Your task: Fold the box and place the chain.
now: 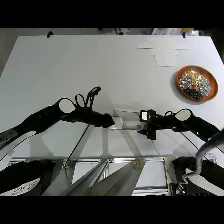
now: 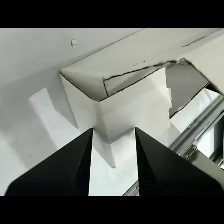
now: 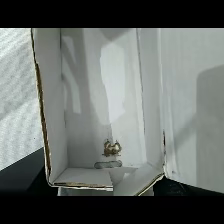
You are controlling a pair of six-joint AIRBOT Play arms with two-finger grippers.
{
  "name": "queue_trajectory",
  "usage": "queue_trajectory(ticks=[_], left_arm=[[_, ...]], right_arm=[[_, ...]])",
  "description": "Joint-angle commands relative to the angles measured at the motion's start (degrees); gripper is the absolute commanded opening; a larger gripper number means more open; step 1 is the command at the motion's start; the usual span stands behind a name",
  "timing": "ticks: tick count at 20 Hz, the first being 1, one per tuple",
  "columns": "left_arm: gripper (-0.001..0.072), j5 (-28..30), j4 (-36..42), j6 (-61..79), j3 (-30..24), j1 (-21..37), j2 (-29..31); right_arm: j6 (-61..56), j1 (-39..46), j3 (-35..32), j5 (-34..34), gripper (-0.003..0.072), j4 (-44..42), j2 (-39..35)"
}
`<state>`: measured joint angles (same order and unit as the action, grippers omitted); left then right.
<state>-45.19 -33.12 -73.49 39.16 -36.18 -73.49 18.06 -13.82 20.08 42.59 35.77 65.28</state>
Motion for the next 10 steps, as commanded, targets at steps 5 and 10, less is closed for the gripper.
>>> queue_trajectory(ticks=[5, 10], left_arm=[[0.0346, 3.43, -8.24, -9.11, 2.54, -3.58, -1.51], [0.0346, 3.41, -20.41, -23.34, 6.25, -7.06, -3.15]], right_arm=[[0.00, -0.04, 0.00, 0.02, 0.0430, 0.00, -0.04], [-0.02, -0.04, 0.00, 0.02, 0.0430, -0.02, -0.04]])
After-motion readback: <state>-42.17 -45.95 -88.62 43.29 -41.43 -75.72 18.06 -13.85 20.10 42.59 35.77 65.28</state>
